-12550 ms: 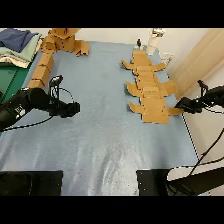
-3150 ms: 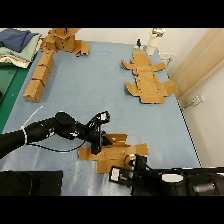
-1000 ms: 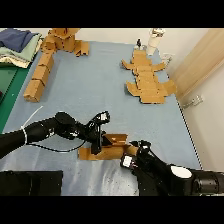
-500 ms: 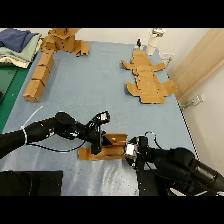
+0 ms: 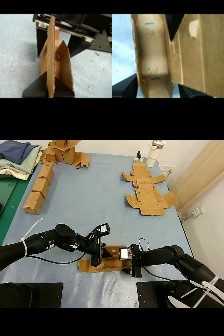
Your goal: Fold the box.
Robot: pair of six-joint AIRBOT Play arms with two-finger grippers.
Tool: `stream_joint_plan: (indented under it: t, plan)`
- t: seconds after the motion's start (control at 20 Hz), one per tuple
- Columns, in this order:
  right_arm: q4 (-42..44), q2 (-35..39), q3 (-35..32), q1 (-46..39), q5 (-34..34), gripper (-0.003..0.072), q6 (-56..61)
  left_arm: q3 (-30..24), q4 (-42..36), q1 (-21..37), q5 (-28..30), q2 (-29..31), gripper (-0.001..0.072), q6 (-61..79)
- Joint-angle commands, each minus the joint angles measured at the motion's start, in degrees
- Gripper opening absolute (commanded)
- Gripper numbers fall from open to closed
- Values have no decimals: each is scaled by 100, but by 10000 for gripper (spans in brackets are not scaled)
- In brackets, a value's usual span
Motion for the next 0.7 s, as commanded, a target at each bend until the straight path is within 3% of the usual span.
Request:
stream_joint_plan:
  t: [0.0,0.35,0.65]
  plan:
    - [149,-192,48,-70,50,711,-42,0,2,0,4,-4,13,2]
    - [52,22,44,-70,-33,708,0,-2,2,0,-4,-4,12,2]
    - [114,-531,35,-68,-48,707,-7,0,2,0,-2,-4,12,2]
